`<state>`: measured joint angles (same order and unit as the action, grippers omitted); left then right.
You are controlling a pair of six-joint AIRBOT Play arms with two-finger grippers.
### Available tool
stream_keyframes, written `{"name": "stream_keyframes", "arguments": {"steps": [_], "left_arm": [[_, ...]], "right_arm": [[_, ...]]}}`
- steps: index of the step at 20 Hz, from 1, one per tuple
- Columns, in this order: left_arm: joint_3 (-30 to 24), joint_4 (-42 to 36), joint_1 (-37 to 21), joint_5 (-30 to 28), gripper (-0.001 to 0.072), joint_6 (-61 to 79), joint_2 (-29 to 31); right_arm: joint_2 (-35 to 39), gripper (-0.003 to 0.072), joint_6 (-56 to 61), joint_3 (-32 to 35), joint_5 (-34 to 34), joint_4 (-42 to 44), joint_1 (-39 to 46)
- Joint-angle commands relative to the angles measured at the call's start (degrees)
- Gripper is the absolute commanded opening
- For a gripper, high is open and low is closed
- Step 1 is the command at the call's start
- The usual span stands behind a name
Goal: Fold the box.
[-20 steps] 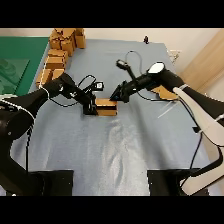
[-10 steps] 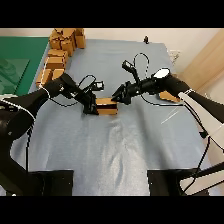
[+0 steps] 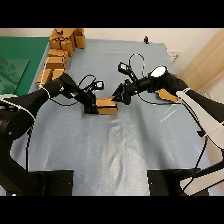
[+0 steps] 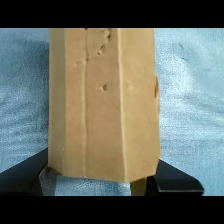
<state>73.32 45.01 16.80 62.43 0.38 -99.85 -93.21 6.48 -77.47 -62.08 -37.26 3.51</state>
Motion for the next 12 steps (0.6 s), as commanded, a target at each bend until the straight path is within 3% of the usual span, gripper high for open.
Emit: {"name": "stream_keyframes", "arguments": {"steps": [1, 3, 8, 12], "left_arm": [[0.0, 0.0, 0.0, 0.1, 0.0199, 0.0, 0.0], [0.0, 0.0, 0.0, 0.2, 0.0199, 0.0, 0.0], [0.0, 0.1, 0.0, 0.1, 0.0199, 0.0, 0.0], [0.0, 0.1, 0.0, 0.1, 0.0199, 0.0, 0.0]], "right_arm": [[-1.0, 0.0338, -1.6, -0.2, -1.5, 0.5, -0.1], [-1.2, 0.0338, -2.1, -0.2, -1.5, 0.6, -0.8], [-1.2, 0.0225, -1.7, -1.5, -1.7, -2.6, -2.8], [-1.1, 0.0218, 1.5, -1.5, -1.9, -6.8, -4.2]]}}
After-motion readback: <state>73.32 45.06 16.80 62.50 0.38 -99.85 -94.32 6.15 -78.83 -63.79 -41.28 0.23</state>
